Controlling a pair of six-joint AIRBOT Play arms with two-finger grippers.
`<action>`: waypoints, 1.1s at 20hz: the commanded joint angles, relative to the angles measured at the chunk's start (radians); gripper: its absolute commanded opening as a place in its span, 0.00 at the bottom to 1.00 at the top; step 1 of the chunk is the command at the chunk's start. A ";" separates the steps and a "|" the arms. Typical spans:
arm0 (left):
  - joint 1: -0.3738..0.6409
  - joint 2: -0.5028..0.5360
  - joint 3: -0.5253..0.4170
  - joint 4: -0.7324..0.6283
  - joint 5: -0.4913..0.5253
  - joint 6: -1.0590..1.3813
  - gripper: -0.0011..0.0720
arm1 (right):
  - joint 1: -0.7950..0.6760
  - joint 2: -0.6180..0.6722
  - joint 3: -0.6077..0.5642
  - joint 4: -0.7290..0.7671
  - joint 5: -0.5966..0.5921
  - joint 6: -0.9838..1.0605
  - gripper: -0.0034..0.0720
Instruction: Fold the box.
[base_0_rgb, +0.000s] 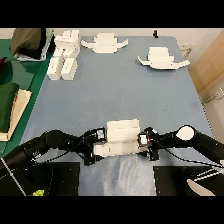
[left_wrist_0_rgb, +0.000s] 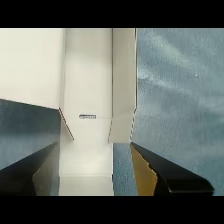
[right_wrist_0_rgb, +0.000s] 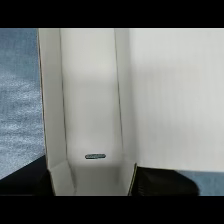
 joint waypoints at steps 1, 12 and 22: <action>-0.003 -0.011 -0.004 -0.072 0.026 -0.004 0.94 | 0.000 0.000 0.001 0.000 0.000 0.000 0.66; -0.003 -0.044 -0.003 -0.080 0.029 -0.027 0.48 | 0.000 0.000 0.001 0.000 0.000 0.000 0.66; -0.097 -0.070 -0.002 -0.117 0.229 -0.019 0.47 | 0.000 -0.001 0.001 0.000 0.000 0.000 0.66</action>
